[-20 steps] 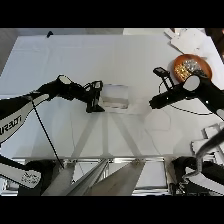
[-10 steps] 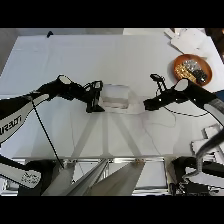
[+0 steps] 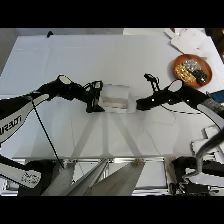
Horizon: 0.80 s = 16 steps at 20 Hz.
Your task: Fold the box and place the chain.
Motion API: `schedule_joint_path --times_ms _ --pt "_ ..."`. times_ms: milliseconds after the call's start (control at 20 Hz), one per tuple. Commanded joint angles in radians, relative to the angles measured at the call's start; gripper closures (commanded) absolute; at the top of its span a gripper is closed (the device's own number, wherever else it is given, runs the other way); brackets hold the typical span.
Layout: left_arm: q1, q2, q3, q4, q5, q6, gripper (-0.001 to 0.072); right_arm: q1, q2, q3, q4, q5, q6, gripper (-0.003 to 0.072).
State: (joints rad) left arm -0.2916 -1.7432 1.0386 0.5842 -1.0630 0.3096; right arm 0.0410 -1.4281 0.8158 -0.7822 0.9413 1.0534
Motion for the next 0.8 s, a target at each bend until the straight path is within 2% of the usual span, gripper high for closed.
schedule_joint_path --times_ms 0,50,150,400,450,500,750 --pt "-0.001 -0.001 0.000 0.000 0.000 0.000 0.0330 0.014 -0.002 0.000 0.103 0.019 -0.043 0.0669" --pt "-0.001 -0.001 0.000 0.000 0.000 0.000 0.0330 0.014 0.002 0.000 0.106 0.020 -0.043 0.0665" --pt "-0.001 -0.001 0.000 0.000 0.000 0.000 0.0330 0.014 0.023 0.000 0.106 0.015 -0.045 0.0568" --pt "-0.001 -0.001 0.000 0.000 0.000 0.000 0.0330 0.014 0.067 0.000 0.127 -0.010 -0.069 0.0565" --pt "-0.001 -0.001 0.000 0.000 0.000 0.000 0.0330 0.014 0.067 0.000 0.139 -0.012 -0.071 0.0539" --pt "-0.001 -0.001 0.000 0.000 0.000 0.000 0.0330 0.014 0.067 0.000 0.144 -0.014 -0.071 0.0481" --pt "-0.001 -0.001 0.000 0.000 0.000 0.000 0.0330 0.019 0.067 0.000 0.161 -0.038 -0.070 0.0475"
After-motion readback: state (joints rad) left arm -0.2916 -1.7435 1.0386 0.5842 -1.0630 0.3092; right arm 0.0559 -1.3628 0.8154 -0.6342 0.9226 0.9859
